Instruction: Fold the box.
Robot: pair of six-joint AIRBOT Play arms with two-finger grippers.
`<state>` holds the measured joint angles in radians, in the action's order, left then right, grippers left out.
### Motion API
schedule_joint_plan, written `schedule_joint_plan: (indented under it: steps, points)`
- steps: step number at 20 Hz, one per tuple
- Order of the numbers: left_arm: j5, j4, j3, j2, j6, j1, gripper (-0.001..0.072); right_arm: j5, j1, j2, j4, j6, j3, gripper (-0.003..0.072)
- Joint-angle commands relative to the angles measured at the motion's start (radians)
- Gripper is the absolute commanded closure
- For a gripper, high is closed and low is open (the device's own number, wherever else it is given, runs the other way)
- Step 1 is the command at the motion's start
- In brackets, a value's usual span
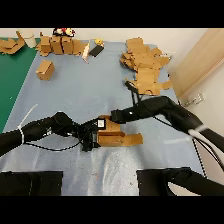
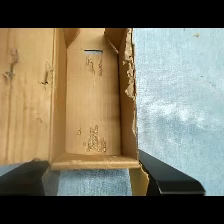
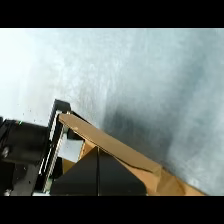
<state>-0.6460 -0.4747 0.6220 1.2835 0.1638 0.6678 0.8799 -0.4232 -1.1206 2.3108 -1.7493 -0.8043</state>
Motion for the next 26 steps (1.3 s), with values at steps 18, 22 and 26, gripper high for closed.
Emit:
schedule_joint_plan:
  steps: [18, 22, 26]
  points:
    - [0.0, 0.0, 0.0, 0.001, 0.0, 0.0, 0.0233, 0.066, 0.08, 0.035, -0.193, -0.222, -0.018, 0.0687]
    - [0.0, 0.0, 0.0, 0.001, 0.0, 0.0, 0.0233, 0.237, 0.08, 0.241, -0.293, -0.169, 0.028, 0.0687]
    - [0.0, 0.0, 0.0, 0.001, 0.0, 0.0, 0.0233, 0.475, 0.023, 0.418, -0.285, -0.273, 0.184, 0.0684]
